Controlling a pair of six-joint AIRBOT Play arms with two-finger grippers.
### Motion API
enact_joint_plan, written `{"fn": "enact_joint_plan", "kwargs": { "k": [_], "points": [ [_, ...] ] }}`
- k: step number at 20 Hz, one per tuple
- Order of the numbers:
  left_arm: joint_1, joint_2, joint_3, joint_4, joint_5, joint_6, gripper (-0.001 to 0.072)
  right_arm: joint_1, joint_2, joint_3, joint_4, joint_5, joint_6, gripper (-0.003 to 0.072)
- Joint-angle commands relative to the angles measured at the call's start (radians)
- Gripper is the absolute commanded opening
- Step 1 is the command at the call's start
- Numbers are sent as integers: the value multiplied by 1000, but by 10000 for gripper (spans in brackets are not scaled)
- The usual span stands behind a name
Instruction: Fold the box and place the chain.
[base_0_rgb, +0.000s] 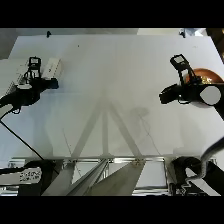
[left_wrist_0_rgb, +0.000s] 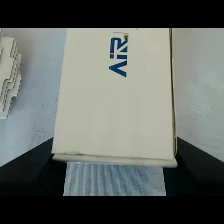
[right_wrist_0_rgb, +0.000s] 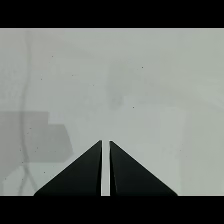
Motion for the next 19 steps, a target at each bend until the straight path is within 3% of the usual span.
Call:
{"fn": "enact_joint_plan", "kwargs": {
  "k": [1,2,3,9,19],
  "points": [
    [2,-13,0,4,11,8,307,-1,1,1,0,0,0,56],
    [2,-8,0,5,12,7,642,-1,1,1,0,0,0,56],
    [2,2,0,3,10,3,705,-1,1,1,0,0,0,56],
    [2,172,0,3,-14,3,709,-1,1,1,0,0,0,56],
    [2,803,0,4,-158,-45,705,-1,1,1,0,0,0,56]
  ]
}}
